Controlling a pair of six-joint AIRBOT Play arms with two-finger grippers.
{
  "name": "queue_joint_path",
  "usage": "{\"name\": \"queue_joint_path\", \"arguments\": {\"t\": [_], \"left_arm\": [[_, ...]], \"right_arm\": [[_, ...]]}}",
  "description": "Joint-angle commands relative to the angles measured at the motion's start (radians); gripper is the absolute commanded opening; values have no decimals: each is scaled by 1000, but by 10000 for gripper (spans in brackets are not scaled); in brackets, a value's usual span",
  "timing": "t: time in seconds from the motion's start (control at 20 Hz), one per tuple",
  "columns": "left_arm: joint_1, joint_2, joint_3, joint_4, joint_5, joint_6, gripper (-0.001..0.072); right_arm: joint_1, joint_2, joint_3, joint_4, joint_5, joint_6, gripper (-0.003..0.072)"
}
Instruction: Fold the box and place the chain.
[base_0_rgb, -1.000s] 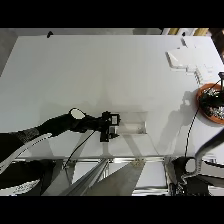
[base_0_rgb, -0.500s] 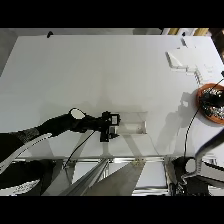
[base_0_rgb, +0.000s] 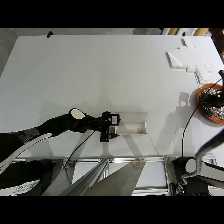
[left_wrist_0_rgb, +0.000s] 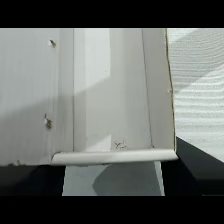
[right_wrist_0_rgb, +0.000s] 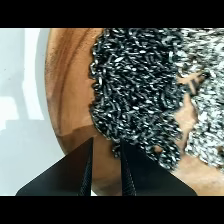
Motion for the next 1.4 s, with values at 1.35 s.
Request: {"name": "queue_joint_path", "arguments": {"t": [1.35], "left_arm": [[0,1,0,0,0,0,274]], "right_arm": [[166,336,0,79,80,-29,16]]}}
